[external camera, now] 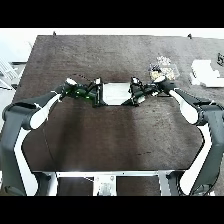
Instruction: Fold the box and place the chain.
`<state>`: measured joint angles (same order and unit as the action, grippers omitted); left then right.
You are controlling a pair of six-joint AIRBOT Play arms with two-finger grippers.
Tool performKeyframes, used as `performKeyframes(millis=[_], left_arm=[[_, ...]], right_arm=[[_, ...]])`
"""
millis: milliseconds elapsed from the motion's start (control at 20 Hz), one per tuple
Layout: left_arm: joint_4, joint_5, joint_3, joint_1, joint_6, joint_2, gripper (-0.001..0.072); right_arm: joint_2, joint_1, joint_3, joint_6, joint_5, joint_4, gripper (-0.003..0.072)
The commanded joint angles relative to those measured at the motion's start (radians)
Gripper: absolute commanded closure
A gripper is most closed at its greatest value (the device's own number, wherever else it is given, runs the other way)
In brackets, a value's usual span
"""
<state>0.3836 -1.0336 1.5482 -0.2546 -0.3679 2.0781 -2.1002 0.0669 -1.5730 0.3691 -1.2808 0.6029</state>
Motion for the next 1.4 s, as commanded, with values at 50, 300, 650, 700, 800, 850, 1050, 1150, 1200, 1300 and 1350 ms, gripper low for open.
performKeyframes(millis=[50, 300, 650, 700, 800, 850, 1050, 1150, 1200, 1300, 1350], left_arm=[[-0.002, 0.004, 0.001, 0.0, 0.001, 0.0, 0.0239], [-0.002, 0.004, 0.001, 0.0, 0.0, -0.001, 0.0239], [-0.002, 0.004, 0.001, 0.0, 0.0, -0.001, 0.0239], [-0.002, 0.004, 0.001, 0.0, 0.0, -0.001, 0.0238], [-0.002, 0.004, 0.001, 0.0, 0.0, -0.001, 0.0238], [-0.002, 0.004, 0.001, 0.0, 0.0, -0.001, 0.0239], [-0.002, 0.004, 0.001, 0.0, 0.0, -0.001, 0.0239], [-0.002, 0.004, 0.001, 0.0, 0.0, -0.001, 0.0238], [-0.002, 0.004, 0.001, 0.0, 0.0, -0.001, 0.0239], [-0.002, 0.004, 0.001, 0.0, 0.0, -0.001, 0.0238], [-0.002, 0.004, 0.001, 0.0, 0.0, -0.001, 0.0239]], right_arm=[[0.0, 0.002, 0.0, 0.001, -0.002, 0.0, 0.023], [0.0, 0.002, 0.0, 0.001, -0.002, 0.0, 0.023], [0.0, 0.002, 0.0, 0.001, -0.002, 0.0, 0.023], [0.0, 0.002, 0.0, 0.002, -0.002, 0.0, 0.023], [0.0, 0.0, -0.003, 0.002, 0.015, -0.001, 0.023], [0.0, 0.0, -0.003, 0.002, 0.017, -0.005, 0.023], [0.0, 0.001, -0.003, 0.002, 0.017, -0.008, 0.023], [0.0, 0.002, -0.003, 0.002, 0.017, -0.008, 0.023], [0.0, 0.002, -0.003, 0.002, 0.017, -0.008, 0.023], [0.0, 0.002, -0.003, 0.002, 0.017, -0.008, 0.023], [0.0, 0.002, -0.002, 0.002, 0.016, -0.008, 0.023]])
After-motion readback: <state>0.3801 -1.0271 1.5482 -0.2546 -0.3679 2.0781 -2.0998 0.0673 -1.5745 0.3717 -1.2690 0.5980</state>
